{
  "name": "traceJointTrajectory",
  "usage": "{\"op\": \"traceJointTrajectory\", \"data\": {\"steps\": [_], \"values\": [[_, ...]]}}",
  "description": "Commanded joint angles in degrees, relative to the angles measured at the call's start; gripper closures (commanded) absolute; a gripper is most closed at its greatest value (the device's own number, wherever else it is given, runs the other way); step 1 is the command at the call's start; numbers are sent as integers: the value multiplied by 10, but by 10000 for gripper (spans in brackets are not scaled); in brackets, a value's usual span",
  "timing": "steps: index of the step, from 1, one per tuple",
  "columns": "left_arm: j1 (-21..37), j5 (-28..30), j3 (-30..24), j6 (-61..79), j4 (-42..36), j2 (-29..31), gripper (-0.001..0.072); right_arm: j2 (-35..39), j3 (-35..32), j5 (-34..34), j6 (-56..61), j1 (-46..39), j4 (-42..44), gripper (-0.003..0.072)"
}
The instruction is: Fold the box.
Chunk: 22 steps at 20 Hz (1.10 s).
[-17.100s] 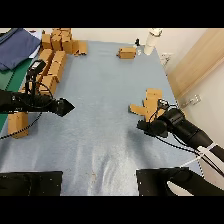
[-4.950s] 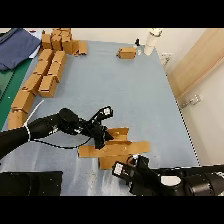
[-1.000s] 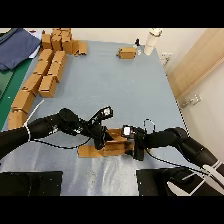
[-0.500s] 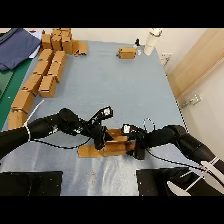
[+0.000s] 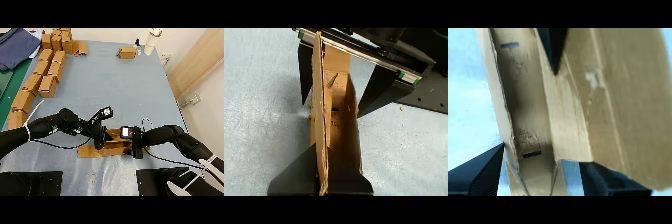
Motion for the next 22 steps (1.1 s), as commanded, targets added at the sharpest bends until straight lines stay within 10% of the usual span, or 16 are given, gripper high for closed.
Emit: {"op": "traceJointTrajectory", "data": {"steps": [1,22], "values": [[0,0,0,0,0,0,698,-7,-5,-22,-40,5,19,-17],[0,0,0,0,0,0,698,1,-27,-11,-40,4,14,72]]}}
